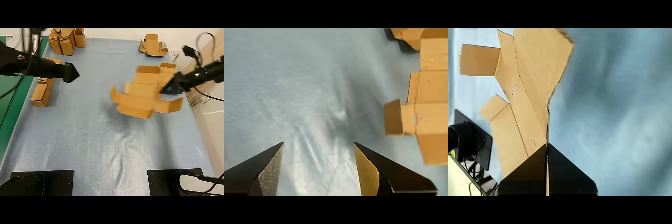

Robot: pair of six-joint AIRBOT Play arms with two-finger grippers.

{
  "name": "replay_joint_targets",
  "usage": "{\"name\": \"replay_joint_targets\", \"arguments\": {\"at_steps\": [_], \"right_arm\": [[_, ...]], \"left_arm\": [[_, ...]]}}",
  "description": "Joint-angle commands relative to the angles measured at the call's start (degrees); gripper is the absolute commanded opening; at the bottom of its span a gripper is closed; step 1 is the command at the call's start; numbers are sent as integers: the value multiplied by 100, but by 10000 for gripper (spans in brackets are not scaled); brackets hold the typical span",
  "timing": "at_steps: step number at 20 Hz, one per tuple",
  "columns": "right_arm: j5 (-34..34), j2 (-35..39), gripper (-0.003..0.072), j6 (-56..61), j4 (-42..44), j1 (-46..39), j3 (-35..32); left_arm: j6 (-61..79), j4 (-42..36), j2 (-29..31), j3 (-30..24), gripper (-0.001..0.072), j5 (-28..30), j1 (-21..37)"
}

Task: Fold the box.

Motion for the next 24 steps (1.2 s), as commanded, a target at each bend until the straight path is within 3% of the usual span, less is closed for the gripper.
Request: {"name": "replay_joint_targets", "arguments": {"at_steps": [1,5,11,15,21,22,23,24], "right_arm": [[-452,-293,8,-820,332,793,0],[-538,-1362,8,-1436,586,1222,0],[-817,-2739,9,-1703,927,1888,160],[-1709,-2850,8,-1692,960,2050,190],[-1746,-2848,11,-1637,824,2048,190],[-1700,-2844,80,-1580,785,2039,190],[-1611,-2839,266,-1513,748,2015,190],[-1523,-2822,312,-1375,669,1974,190]], "left_arm": [[33,0,393,7,695,-289,544],[28,2,702,7,695,-575,890],[28,0,721,-28,695,-662,901],[26,-44,664,-44,695,-660,898],[31,-306,247,-44,695,-662,898],[31,-306,170,-44,695,-660,898],[31,-306,114,-44,695,-660,898],[33,-306,48,-42,695,-658,898]]}}
